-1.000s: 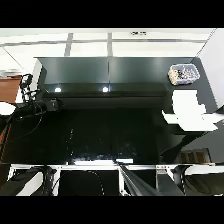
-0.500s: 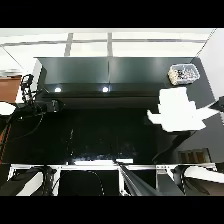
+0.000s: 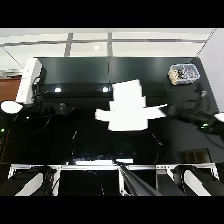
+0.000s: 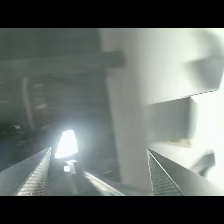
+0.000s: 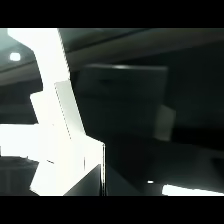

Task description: Fold the box and place the chain.

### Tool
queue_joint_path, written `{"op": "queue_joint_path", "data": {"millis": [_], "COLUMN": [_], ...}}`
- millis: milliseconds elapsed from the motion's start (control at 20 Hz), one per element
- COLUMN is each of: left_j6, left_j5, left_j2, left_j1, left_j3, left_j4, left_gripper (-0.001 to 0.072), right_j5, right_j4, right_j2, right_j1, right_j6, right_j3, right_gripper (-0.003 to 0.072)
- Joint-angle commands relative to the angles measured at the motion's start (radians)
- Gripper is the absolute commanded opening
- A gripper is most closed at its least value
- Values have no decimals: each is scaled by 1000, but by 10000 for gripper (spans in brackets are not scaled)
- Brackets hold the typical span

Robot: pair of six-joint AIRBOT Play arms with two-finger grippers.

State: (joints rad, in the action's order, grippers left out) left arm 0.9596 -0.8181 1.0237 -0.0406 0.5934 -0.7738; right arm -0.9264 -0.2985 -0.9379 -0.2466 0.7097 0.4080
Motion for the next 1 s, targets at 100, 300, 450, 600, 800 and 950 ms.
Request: {"op": "queue_joint_path", "data": {"millis": [100, 300, 450, 600, 800, 950], "left_j6": [-127, -167, -167, -168, -194, -353], "left_j5": [-83, -170, -367, -527, -607, -735], "left_j2": [221, 443, 579, 696, 759, 781], "left_j1": [116, 121, 127, 149, 200, 217], "left_j3": [121, 271, 353, 414, 503, 572], "left_j4": [292, 419, 414, 410, 280, 248], "left_gripper": [705, 705, 705, 705, 691, 585], "right_j5": [359, 421, 435, 440, 439, 439], "right_j4": [175, 175, 174, 175, 175, 174], "right_j2": [35, 35, 35, 35, 35, 35], "right_j1": [397, 494, 518, 523, 523, 523], "right_j6": [-40, 4, 4, 4, 5, 5], "right_j3": [-124, -124, -124, -124, -124, -124], "right_gripper": [16, 15, 15, 15, 16, 16]}}
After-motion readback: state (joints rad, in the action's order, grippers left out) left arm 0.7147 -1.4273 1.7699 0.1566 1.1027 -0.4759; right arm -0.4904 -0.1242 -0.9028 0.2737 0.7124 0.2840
